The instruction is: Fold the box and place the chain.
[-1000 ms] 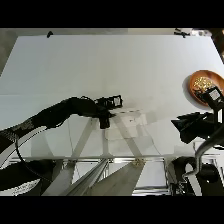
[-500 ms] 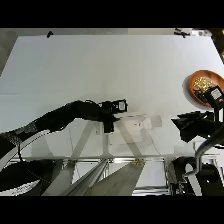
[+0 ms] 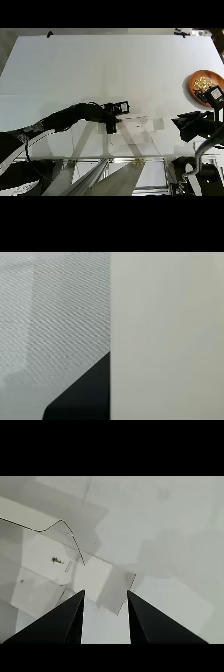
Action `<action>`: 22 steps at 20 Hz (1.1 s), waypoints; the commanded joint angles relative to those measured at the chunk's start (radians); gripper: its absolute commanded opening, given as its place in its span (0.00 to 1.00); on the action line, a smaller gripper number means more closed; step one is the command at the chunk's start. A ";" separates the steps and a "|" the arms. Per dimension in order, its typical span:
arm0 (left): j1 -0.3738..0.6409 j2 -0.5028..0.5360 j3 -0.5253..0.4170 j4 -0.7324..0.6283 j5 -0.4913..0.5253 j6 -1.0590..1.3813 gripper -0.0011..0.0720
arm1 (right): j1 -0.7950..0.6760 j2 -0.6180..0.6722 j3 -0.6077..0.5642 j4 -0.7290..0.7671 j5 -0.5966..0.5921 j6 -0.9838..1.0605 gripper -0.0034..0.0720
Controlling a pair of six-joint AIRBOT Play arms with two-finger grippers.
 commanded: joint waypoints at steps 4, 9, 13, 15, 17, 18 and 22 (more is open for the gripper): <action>-0.001 -0.006 0.000 0.008 -0.140 0.000 0.09 | 0.000 0.001 0.001 0.000 0.000 0.000 0.44; 0.000 -0.006 0.000 0.010 -0.130 0.000 0.26 | 0.000 0.001 0.001 0.000 0.000 0.000 0.44; 0.002 -0.006 -0.001 0.024 -0.097 0.000 0.07 | 0.000 0.001 0.001 0.000 -0.001 0.000 0.44; 0.005 -0.006 0.000 0.048 -0.055 0.000 0.07 | 0.000 0.001 0.001 0.000 -0.001 0.000 0.44; 0.014 -0.006 0.000 0.053 -0.008 0.000 0.05 | 0.000 0.001 0.001 0.000 -0.001 0.000 0.44; 0.022 -0.006 0.000 0.054 0.021 0.000 0.03 | 0.000 0.001 0.001 0.000 -0.001 -0.003 0.44; 0.059 -0.006 0.000 0.073 0.110 0.000 0.02 | 0.000 0.001 0.001 0.000 -0.002 -0.003 0.44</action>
